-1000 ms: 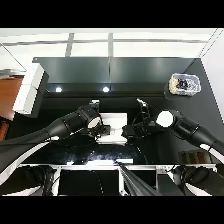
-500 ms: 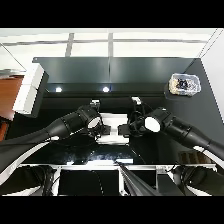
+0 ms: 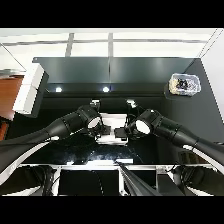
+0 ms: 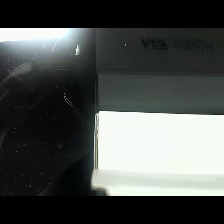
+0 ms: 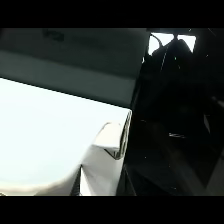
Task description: Fold the box and place the chain.
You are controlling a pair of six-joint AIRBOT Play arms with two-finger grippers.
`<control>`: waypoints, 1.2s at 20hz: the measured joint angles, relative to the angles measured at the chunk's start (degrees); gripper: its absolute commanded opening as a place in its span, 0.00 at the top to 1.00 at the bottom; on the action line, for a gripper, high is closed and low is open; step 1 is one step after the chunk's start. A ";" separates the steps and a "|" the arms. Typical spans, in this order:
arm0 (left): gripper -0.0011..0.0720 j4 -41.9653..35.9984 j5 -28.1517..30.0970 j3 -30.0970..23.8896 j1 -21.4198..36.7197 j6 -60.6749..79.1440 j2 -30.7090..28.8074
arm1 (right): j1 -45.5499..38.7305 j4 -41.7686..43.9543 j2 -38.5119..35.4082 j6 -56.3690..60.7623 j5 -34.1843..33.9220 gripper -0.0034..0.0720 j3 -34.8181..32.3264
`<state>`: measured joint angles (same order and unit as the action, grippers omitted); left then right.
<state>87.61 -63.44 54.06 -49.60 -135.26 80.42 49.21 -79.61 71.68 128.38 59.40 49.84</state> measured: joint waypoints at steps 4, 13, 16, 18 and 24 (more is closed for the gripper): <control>0.94 0.00 -0.02 -0.02 0.00 0.02 0.00 | 0.20 -0.22 0.83 0.96 0.15 0.56 0.15; 0.94 0.00 -0.04 -0.02 0.00 -0.09 0.00 | 0.31 -1.44 4.76 1.73 1.75 0.69 3.45; 0.94 0.00 -0.09 -0.02 0.00 -0.07 0.00 | 0.31 -1.62 6.78 1.73 2.75 0.69 4.90; 0.94 0.00 -0.07 -0.02 0.00 -0.02 0.00 | 0.31 -1.60 7.89 1.73 3.19 0.69 5.38; 0.94 0.02 -0.07 -0.02 0.00 0.11 0.00 | 0.31 -1.53 9.16 2.27 4.24 0.69 5.79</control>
<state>87.64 -63.51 54.04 -49.60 -135.15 80.42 49.52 -81.14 80.84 130.65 63.64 55.64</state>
